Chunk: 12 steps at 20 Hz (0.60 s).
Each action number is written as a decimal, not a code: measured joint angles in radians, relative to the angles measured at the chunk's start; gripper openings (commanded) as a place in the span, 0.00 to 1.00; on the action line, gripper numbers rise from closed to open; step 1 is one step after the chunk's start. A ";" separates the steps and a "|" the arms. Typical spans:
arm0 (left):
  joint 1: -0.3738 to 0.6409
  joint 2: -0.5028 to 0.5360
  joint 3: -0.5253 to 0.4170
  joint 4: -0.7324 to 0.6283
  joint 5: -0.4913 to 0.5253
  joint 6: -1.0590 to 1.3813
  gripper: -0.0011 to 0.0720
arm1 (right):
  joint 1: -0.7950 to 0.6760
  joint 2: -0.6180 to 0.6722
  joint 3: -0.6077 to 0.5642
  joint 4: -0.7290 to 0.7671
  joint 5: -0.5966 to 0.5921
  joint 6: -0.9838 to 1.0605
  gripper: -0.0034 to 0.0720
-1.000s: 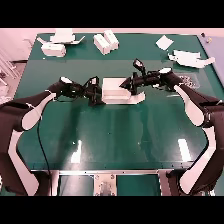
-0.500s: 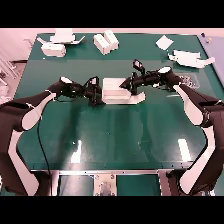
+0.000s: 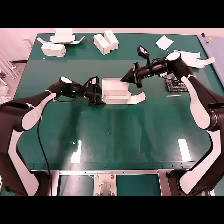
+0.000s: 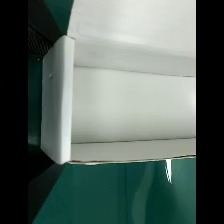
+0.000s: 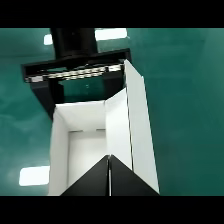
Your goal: Fold the box and place the chain.
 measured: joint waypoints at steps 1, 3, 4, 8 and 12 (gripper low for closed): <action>0.000 0.000 0.000 0.000 0.000 0.000 0.72 | -0.005 0.016 0.001 -0.032 0.010 0.033 0.06; 0.000 0.000 0.000 0.000 0.000 0.000 0.72 | -0.019 0.049 -0.009 -0.085 0.019 0.077 0.06; 0.000 0.000 0.000 0.000 0.000 0.000 0.72 | -0.028 0.066 -0.019 -0.100 0.019 0.092 0.06; 0.000 0.000 0.000 0.000 -0.001 0.000 0.72 | -0.062 0.135 -0.120 -0.137 -0.035 0.113 0.06; 0.000 0.000 0.000 0.000 -0.001 0.000 0.72 | -0.072 0.211 -0.299 -0.146 -0.165 0.059 0.07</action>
